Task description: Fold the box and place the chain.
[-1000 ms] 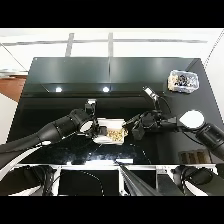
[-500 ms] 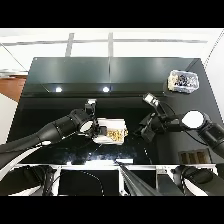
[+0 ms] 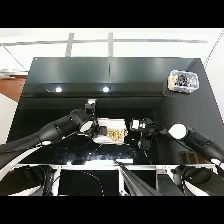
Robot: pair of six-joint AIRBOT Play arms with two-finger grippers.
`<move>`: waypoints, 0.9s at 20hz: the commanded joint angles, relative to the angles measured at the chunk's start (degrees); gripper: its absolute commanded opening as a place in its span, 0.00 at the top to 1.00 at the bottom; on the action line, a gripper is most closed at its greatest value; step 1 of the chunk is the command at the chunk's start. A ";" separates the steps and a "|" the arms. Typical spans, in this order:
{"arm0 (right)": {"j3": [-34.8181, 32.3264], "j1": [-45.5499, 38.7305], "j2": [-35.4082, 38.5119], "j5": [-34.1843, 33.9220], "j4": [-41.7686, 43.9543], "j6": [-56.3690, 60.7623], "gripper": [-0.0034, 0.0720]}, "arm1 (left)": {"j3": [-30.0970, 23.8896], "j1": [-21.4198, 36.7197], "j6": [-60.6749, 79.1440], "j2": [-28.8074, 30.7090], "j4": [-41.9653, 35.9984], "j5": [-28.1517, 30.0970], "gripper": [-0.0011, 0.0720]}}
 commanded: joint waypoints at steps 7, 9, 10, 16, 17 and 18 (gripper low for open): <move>-0.28 4.72 -6.36 -10.62 9.68 -12.39 0.03 | 0.04 0.00 0.02 0.00 -0.02 0.09 0.94; -0.26 4.72 -6.88 -10.78 10.67 -13.11 0.03 | 0.04 0.00 0.02 0.00 -0.02 0.09 0.94; -0.26 4.72 -7.04 -10.75 10.69 -13.11 0.03 | 0.04 0.00 0.02 0.00 0.00 0.09 0.94; 1.68 6.32 -9.99 -11.06 10.69 -13.11 0.12 | 0.04 0.00 0.02 0.00 -0.02 0.04 0.94; 1.84 6.69 -10.25 -11.06 10.67 -13.11 0.28 | 0.04 0.00 0.04 0.00 -0.02 0.04 0.94; 1.84 6.78 -10.27 -11.23 10.64 -13.11 0.35 | 0.04 0.00 0.02 0.00 -0.02 0.07 0.94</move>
